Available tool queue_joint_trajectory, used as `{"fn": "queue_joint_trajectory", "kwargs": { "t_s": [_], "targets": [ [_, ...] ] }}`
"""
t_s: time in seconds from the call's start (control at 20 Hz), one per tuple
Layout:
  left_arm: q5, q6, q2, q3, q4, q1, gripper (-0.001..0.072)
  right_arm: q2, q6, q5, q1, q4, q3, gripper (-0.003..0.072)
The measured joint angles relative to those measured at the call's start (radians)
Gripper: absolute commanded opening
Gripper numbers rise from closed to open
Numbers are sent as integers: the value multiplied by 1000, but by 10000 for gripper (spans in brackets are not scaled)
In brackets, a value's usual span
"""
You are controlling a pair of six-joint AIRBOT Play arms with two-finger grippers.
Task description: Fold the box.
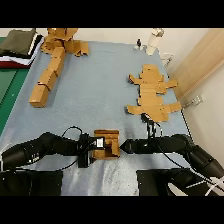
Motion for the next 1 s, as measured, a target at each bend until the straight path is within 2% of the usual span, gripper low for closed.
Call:
{"fn": "queue_joint_trajectory", "kwargs": {
  "t_s": [0.05, 0.15, 0.45, 0.55, 0.65, 0.8, 1.0],
  "targets": [
    [0, 0, 0, 0, 0, 0, 476, 0, 0, 0, 0, 1, 2, 411],
    [0, 0, 0, 0, 0, 0, 476, 0, 0, 1, 0, 2, 3, 470],
    [0, 0, 0, 0, 0, 0, 476, -5, 0, 6, 23, 22, 5, 466],
    [0, 0, 0, 0, 0, 0, 476, -23, 0, 19, 54, 23, 5, 429],
    [0, 0, 0, 0, 0, 0, 476, -59, 2, 32, 93, 12, 15, 425],
    [0, 0, 0, 0, -1, 0, 476, -145, 63, 42, 164, -70, 72, 403],
    [0, 0, 0, 0, -1, 0, 476, -277, 248, -7, 280, -296, 204, 403]
  ]
}}
